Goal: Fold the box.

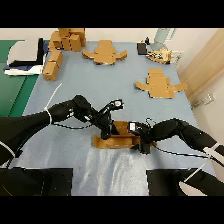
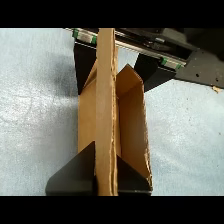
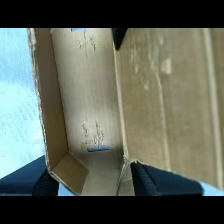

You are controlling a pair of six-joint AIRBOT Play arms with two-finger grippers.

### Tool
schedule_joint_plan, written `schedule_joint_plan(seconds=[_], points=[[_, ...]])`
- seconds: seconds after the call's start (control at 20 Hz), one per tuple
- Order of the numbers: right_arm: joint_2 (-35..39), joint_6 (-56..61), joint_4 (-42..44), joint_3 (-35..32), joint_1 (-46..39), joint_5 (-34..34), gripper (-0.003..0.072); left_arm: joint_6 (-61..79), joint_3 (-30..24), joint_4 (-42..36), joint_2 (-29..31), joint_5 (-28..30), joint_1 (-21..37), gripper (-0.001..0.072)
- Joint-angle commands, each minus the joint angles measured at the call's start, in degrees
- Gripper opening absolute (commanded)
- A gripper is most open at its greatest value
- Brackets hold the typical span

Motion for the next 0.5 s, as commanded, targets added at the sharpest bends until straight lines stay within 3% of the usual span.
schedule_joint_plan(seconds=[0.0, 0.45], points=[[0.07, -0.04, 1.16, -0.02, 0.33, 0.63, 0.0589, 0.00, 0.07, 0.02, 0.00, 0.02, 0.02, 0.0016], [-0.11, -0.04, 0.66, -0.02, 0.66, 1.18, 0.0593, 0.00, 0.07, 0.02, 0.00, 0.00, 0.02, 0.0016]])
